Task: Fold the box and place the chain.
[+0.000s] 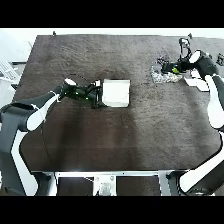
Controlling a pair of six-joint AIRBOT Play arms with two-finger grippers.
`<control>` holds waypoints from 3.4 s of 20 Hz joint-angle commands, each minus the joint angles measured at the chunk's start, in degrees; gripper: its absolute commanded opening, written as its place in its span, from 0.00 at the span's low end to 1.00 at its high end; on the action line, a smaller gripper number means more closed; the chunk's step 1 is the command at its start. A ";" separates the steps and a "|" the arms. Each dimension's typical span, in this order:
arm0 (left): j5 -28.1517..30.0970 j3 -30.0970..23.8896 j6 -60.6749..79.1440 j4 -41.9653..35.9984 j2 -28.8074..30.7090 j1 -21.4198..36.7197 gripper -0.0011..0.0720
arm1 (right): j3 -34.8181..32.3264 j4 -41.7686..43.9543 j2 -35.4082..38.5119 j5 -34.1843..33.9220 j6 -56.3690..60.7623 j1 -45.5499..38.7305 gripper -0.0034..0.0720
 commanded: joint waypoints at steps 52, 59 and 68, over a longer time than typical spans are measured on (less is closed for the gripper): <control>0.04 0.00 0.02 0.00 0.04 0.00 0.34 | 6.58 1.44 33.59 18.34 -1.95 16.44 0.07; 0.04 0.00 0.02 0.00 0.04 0.00 0.34 | 4.13 1.51 33.57 20.92 -1.88 21.55 0.07; 0.04 0.00 0.02 0.00 0.04 0.00 0.34 | -5.29 3.37 33.55 17.97 -1.29 27.34 0.07</control>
